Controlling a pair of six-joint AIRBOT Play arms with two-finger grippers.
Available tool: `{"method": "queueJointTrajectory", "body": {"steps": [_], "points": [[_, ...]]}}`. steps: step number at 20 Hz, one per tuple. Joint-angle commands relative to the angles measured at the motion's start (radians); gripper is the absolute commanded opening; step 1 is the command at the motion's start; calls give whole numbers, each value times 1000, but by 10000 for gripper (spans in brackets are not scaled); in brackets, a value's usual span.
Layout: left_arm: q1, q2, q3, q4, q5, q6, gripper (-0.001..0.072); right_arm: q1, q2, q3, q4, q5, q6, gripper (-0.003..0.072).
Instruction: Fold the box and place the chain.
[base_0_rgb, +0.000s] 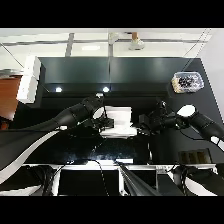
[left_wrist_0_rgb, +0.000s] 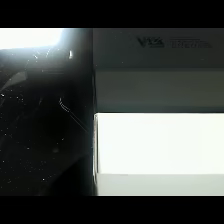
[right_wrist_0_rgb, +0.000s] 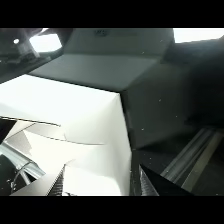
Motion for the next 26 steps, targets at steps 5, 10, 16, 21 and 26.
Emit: {"method": "queueJointTrajectory", "body": {"steps": [5,10,16,21,26], "points": [[1,-1,0,0,0,0,31,13,-1,1,39,-26,-8,523],[1,-1,0,0,0,0,31,121,-1,2,70,-131,48,523],[1,-1,0,0,0,0,32,212,-1,41,-8,-212,165,509],[1,-1,0,0,0,1,31,294,-1,137,-322,-208,409,434],[1,-1,0,0,0,1,32,362,-1,193,-475,-183,527,433]]}}
